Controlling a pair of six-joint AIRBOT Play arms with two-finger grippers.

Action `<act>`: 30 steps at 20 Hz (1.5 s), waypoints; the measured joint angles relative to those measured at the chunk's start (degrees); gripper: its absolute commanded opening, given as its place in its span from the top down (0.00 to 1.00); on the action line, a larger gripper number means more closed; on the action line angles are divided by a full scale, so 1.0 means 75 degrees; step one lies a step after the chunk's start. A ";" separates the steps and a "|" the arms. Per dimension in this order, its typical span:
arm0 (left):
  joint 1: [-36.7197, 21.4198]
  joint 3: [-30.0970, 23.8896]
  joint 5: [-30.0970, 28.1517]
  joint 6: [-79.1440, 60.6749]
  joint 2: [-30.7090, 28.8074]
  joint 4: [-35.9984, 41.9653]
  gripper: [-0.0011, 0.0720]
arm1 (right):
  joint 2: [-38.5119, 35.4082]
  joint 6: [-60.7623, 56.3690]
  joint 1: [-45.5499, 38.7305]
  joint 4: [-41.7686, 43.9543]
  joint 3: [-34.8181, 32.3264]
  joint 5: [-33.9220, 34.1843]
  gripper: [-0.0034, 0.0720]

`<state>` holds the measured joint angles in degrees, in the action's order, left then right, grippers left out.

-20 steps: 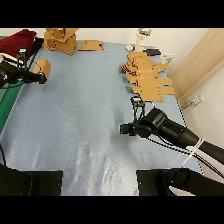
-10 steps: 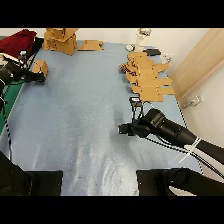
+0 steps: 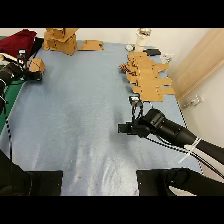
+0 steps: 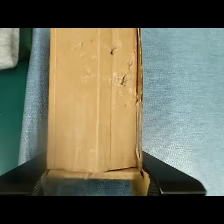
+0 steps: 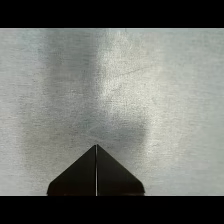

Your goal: Fold the box.

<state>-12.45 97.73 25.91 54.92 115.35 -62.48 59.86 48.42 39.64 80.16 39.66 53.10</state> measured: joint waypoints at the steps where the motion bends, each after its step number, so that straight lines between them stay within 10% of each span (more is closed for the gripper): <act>1: 0.0000 0.0000 -0.0009 0.0000 0.0006 -0.0015 0.13 | 0.0000 0.0000 0.0000 0.0000 0.0000 -0.0006 0.95; 9: -0.0079 0.0038 0.0455 0.0000 -0.0003 -0.0067 0.03 | 0.0000 0.0000 0.0000 0.0058 0.0000 -0.0044 0.95; 14: -0.0245 0.0519 0.2436 0.0023 -0.0131 -0.0414 0.03 | 0.0000 0.0000 0.0000 0.0085 0.0000 -0.0169 0.95; 15: -0.0268 0.0664 0.2900 0.0023 -0.0201 -0.0460 0.18 | 0.0000 0.0000 0.0000 0.0090 0.0000 -0.0216 0.95; 17: -0.0268 0.0927 0.3815 0.0061 -0.0385 -0.0551 0.97 | 0.0000 0.0000 0.0000 0.0128 0.0000 -0.0289 0.95; 24: 0.0012 0.1236 0.6347 0.0525 -0.1524 -0.0516 0.98 | 0.0187 0.0038 -0.0093 0.0487 0.0283 -0.0385 0.95; 30: 0.1667 -0.0697 0.6977 0.1070 -0.3159 -0.0085 0.98 | 0.1475 0.1122 -0.0446 0.1568 0.1912 -0.0111 0.95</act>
<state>0.05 92.51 78.24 62.94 91.66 -63.11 70.91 56.84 36.29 91.92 54.00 52.27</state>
